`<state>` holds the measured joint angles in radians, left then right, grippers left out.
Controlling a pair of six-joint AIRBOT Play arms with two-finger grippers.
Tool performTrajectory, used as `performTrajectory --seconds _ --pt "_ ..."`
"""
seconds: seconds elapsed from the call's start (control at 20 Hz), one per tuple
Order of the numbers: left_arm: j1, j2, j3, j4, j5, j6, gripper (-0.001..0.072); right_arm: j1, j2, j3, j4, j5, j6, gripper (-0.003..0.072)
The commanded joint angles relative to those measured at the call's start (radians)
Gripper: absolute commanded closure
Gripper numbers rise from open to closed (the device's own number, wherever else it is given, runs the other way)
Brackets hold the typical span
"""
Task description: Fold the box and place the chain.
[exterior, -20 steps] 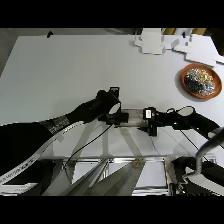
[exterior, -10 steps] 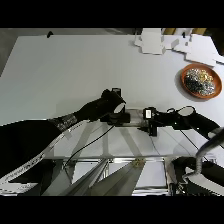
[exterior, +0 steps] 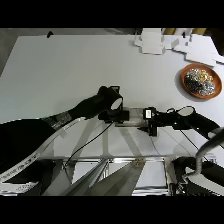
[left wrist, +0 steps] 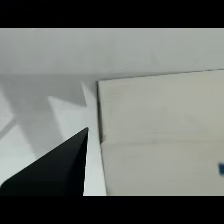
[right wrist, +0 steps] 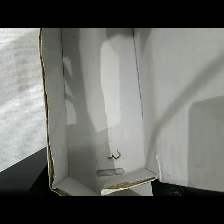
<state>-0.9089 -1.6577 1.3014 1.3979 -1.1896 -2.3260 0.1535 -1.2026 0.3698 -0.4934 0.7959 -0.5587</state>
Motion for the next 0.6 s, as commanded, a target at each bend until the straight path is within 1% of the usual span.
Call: performTrajectory --seconds 0.0,0.05,0.1,0.15,0.2,0.3,0.4,0.45,0.55 --pt "0.049 0.070 0.000 -0.044 -0.042 0.234 0.0355 0.000 0.000 0.000 0.000 0.001 0.001 0.0279" --pt "0.068 0.097 0.000 -0.042 -0.048 0.313 0.0354 0.000 0.000 0.000 0.000 0.001 0.001 0.0279" --pt "0.086 0.122 0.000 -0.044 -0.053 0.414 0.0325 0.000 0.000 0.000 0.000 0.001 0.001 0.0279" --pt "0.098 0.147 -0.001 -0.052 -0.079 0.527 0.0195 0.000 0.000 0.000 0.000 0.001 0.001 0.0279" --pt "0.113 0.170 -0.002 -0.069 -0.125 0.639 0.0095 0.000 0.000 0.000 0.000 0.001 0.001 0.0279" --pt "0.146 0.220 -0.028 -0.108 -0.178 0.863 0.0079 0.000 0.000 0.000 0.000 0.001 0.001 0.0279" --pt "0.184 0.280 -0.104 -0.157 -0.158 1.172 0.0077 0.000 0.000 0.000 0.000 0.001 0.001 0.0279" --pt "0.203 0.308 -0.154 -0.186 -0.121 1.350 0.0077 0.000 0.000 0.000 0.000 0.001 0.001 0.0279" --pt "0.248 0.356 -0.279 -0.283 -0.003 1.774 0.0084 0.000 0.000 0.000 0.000 0.001 0.001 0.0279"
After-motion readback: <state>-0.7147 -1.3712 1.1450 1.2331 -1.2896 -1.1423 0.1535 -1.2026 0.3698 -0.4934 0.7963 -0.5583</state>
